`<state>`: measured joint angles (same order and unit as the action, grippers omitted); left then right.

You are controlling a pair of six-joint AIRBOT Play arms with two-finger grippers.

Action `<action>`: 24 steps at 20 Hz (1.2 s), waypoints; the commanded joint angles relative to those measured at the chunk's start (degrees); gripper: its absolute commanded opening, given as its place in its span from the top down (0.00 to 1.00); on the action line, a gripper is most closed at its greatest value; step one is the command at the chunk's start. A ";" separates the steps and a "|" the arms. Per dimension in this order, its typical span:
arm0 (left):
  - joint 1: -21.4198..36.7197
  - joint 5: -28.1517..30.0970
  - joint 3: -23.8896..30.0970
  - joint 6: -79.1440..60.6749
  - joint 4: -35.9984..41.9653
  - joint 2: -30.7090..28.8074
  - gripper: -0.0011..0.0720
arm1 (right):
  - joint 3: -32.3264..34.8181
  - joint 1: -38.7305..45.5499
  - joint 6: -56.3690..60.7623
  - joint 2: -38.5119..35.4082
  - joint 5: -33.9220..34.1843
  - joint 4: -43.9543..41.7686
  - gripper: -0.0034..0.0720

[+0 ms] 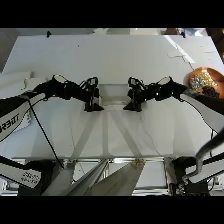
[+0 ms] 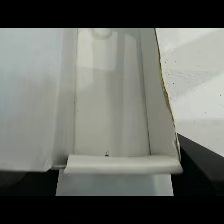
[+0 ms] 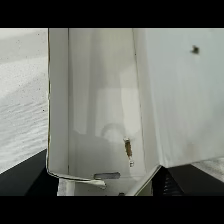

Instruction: Fold the box and place the chain.

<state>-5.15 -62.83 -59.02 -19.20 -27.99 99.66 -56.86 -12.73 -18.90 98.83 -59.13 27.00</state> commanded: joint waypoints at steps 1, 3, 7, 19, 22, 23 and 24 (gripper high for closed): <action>-1.49 2.56 -0.07 2.97 -0.85 0.26 0.03 | -0.04 -0.07 0.02 0.00 0.00 -0.04 0.29; -1.49 2.51 -0.07 2.95 -0.83 0.26 0.12 | -0.04 -0.04 0.02 0.00 -0.02 -0.04 0.29; -1.49 2.21 -0.07 2.89 -0.98 0.26 0.49 | -0.04 -0.04 0.02 -0.02 -0.02 -0.04 0.29; -1.49 2.19 -0.07 2.91 -0.96 0.26 0.49 | -0.04 -0.04 0.02 0.00 -0.02 -0.04 0.29; -1.49 2.21 -0.07 2.89 -0.96 0.26 0.49 | -0.04 -0.04 0.02 -0.02 -0.02 -0.04 0.29; -1.49 2.19 -0.07 2.91 -0.96 0.26 0.49 | -0.04 -0.04 0.02 -0.02 -0.02 -0.04 0.29; -1.49 2.21 -0.07 2.89 -0.96 0.26 0.49 | -0.04 -0.04 0.02 0.00 -0.02 -0.04 0.29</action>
<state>-6.61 -60.69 -59.07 -16.29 -28.93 99.88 -56.86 -12.73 -18.87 98.83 -59.16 27.00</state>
